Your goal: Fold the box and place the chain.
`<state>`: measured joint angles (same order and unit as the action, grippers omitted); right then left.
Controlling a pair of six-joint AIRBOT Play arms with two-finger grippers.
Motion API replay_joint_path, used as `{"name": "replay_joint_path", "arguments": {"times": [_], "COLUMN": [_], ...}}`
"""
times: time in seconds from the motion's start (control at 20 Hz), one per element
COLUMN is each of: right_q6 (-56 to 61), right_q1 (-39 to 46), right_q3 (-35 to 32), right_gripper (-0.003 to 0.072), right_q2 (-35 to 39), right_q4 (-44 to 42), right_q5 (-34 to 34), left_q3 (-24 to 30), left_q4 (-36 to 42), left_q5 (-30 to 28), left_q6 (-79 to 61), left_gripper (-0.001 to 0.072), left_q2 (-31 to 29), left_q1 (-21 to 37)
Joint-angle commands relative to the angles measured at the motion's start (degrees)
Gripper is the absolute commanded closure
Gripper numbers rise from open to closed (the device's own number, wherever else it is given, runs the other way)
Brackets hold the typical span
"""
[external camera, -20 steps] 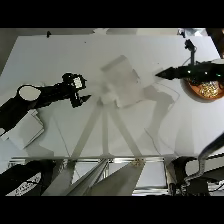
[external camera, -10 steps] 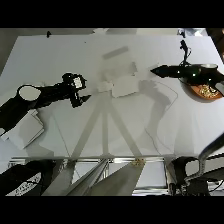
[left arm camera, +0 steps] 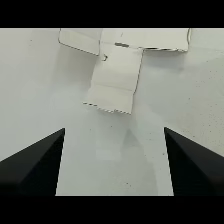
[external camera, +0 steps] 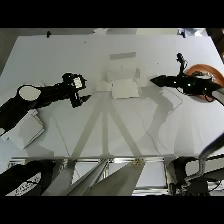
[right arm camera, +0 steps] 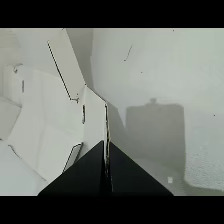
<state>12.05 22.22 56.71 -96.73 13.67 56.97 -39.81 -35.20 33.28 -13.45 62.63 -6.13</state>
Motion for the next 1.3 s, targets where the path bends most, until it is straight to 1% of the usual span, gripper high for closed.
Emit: {"name": "replay_joint_path", "arguments": {"times": [0.0, 0.2, 0.4, 0.85, 0.9, 1.0, 1.15, 1.2, 1.25], "right_q6": [0.1, 2.6, 3.1, 3.0, 3.0, 3.0, 3.0, 3.0, 3.1], "right_q1": [0.0, 0.0, 0.0, 0.0, 0.0, 0.0, 0.0, 0.0, 0.0], "right_q3": [-0.5, -0.5, -0.5, -0.5, -0.5, -0.5, -0.5, -0.5, -0.5], "right_gripper": [0.0675, 0.0673, 0.0670, 0.0669, 0.0669, 0.0669, 0.0669, 0.0669, 0.0669], "right_q2": [0.1, 0.1, 0.1, 0.1, 0.1, 0.1, 0.1, 0.1, 0.1], "right_q4": [0.1, 3.8, 4.0, 4.0, 4.0, 4.0, 4.0, 4.0, 4.0], "right_q5": [-0.2, 0.1, 2.6, 2.6, 2.6, 2.6, 2.6, 2.6, 2.6], "left_q3": [0.0, 0.0, 0.0, 0.0, -0.1, -0.1, -0.1, -0.1, -0.1], "left_q4": [0.0, 0.0, 0.0, 0.0, -0.1, -0.2, -0.2, 0.4, 4.0], "left_q5": [0.0, 0.0, 0.0, -0.1, -0.5, -3.5, -3.9, -4.3, -5.7], "left_q6": [0.0, 0.0, 0.0, 0.0, 0.0, 0.0, 0.0, 0.0, 0.0], "left_gripper": [0.0012, 0.0012, 0.0012, 0.0012, 0.0012, 0.0012, 0.0012, 0.0012, 0.0012], "left_q2": [0.0, 0.0, 0.0, 0.0, 0.0, 0.0, 0.0, 0.0, 0.2], "left_q1": [0.0, 0.0, 0.0, 0.0, 0.1, 0.2, 0.1, 0.0, 0.0]}}
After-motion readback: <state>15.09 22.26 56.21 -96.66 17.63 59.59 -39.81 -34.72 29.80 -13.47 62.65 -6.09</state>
